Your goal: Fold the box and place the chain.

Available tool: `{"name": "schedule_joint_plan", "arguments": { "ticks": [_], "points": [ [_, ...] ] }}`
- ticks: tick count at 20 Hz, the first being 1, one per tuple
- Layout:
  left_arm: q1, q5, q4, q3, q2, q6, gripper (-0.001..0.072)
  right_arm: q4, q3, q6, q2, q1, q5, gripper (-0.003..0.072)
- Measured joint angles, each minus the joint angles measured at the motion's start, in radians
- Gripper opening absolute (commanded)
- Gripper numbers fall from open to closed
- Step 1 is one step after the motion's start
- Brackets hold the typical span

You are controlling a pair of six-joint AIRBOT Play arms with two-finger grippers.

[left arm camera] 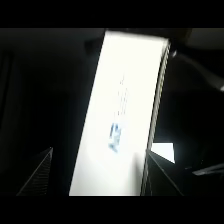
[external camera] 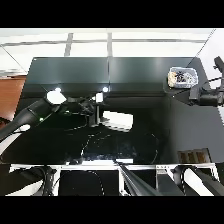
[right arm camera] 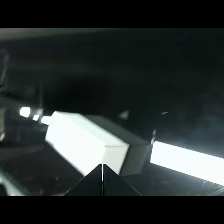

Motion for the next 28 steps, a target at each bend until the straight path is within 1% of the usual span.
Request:
{"name": "schedule_joint_plan", "arguments": {
  "ticks": [2, 5, 7, 9, 12, 15, 20, 28],
  "points": [
    [-0.05, -0.007, -0.011, 0.059, -0.047, -0.046, 0.0707, -0.01, 0.0, 0.0, 0.005, -0.02, -0.004, 0.0015],
    [-0.103, -0.027, -0.02, 0.164, -0.154, -0.122, 0.0707, -0.024, 0.0, -0.002, 0.008, -0.034, -0.006, 0.0014],
    [-0.119, -0.071, -0.021, 0.217, -0.219, -0.16, 0.0708, -0.036, 0.0, -0.003, 0.009, -0.037, -0.004, 0.0014],
    [-0.127, -0.108, -0.022, 0.249, -0.266, -0.183, 0.0708, -0.05, 0.0, -0.004, 0.01, -0.039, -0.002, 0.0014],
    [-0.132, -0.134, -0.019, 0.272, -0.305, -0.199, 0.0708, -0.068, 0.0, -0.008, 0.01, -0.041, 0.001, 0.0014],
    [-0.135, -0.14, -0.018, 0.28, -0.321, -0.205, 0.0708, -0.074, 0.0, -0.016, 0.01, -0.041, 0.002, 0.0014],
    [-0.135, -0.143, -0.008, 0.285, -0.33, -0.21, 0.0707, -0.08, 0.0, -0.032, 0.01, -0.041, 0.002, 0.0015],
    [-0.135, -0.183, 0.061, 0.285, -0.331, -0.211, 0.0708, -0.088, 0.0, -0.042, 0.01, -0.041, 0.001, 0.0015]
  ]
}}
